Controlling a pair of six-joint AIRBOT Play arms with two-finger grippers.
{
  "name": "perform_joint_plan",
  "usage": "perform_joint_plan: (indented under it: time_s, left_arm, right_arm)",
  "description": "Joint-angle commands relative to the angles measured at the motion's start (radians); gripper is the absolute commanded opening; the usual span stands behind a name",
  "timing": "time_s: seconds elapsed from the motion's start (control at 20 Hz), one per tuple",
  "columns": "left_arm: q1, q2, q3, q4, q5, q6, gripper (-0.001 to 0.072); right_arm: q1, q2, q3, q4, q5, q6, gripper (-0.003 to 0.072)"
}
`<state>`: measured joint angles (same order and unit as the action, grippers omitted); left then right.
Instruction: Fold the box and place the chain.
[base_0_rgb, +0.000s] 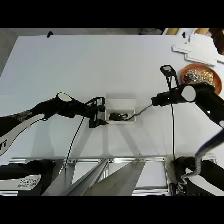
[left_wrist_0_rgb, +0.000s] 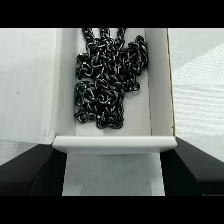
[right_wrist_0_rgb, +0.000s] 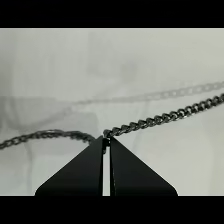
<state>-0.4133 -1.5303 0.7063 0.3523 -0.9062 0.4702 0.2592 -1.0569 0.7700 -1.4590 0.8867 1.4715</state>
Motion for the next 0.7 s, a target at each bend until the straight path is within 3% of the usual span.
perform_joint_plan:
  time_s: [0.0,0.25,0.45,0.65]
  left_arm:
    - [0.0,0.0,0.001,0.0,0.0,0.0,0.0151]
    - [0.0,0.0,0.001,0.0,-0.01,0.0,0.0151]
    - [0.0,0.0,0.001,0.0,-0.01,0.0,0.0151]
    - [0.0,0.0,0.001,0.0,-0.01,0.0,0.0151]
  right_arm:
    - [0.08,0.144,0.001,0.032,0.068,-0.043,0.0014]
    - [0.231,0.249,0.001,0.195,0.019,-0.04,0.0014]
    - [0.352,0.254,0.001,0.317,-0.089,-0.071,0.0014]
    - [0.433,0.245,0.001,0.34,-0.168,-0.044,0.0014]
